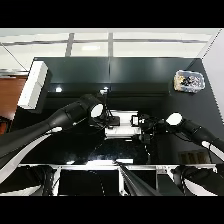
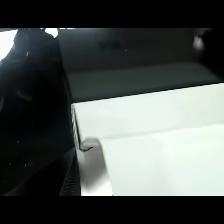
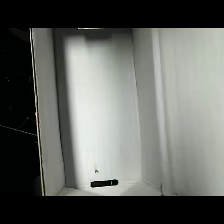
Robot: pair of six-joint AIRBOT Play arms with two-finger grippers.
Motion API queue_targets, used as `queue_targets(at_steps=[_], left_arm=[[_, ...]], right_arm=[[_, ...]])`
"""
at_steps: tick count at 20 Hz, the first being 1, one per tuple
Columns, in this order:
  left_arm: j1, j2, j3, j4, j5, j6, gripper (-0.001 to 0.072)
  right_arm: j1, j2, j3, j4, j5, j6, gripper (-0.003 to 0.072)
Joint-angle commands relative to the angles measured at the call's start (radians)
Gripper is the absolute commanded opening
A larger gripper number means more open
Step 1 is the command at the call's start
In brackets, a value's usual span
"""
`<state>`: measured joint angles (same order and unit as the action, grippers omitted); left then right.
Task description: Fold the box and place the chain.
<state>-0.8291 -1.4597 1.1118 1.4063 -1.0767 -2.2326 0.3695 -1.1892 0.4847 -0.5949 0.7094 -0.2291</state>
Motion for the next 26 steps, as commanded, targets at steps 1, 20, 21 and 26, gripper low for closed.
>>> queue_targets(at_steps=[1,20,21,26], left_arm=[[-0.006,-0.041,0.023,0.004,-0.066,-0.024,0.0335],[-0.042,-0.091,0.027,0.076,-0.051,-0.155,0.0334],[-0.042,-0.091,0.027,0.076,-0.051,-0.158,0.0334],[-0.042,-0.091,0.027,0.066,-0.043,-0.158,0.005]], right_arm=[[0.001,-0.001,0.0,0.0,0.0,0.0,0.0439],[0.001,-0.001,0.0,0.0,0.0,0.0,0.0439],[0.001,-0.001,0.0,0.0,0.0,0.0,0.044],[0.001,-0.001,0.0,0.0,0.0,0.0,0.0439]])
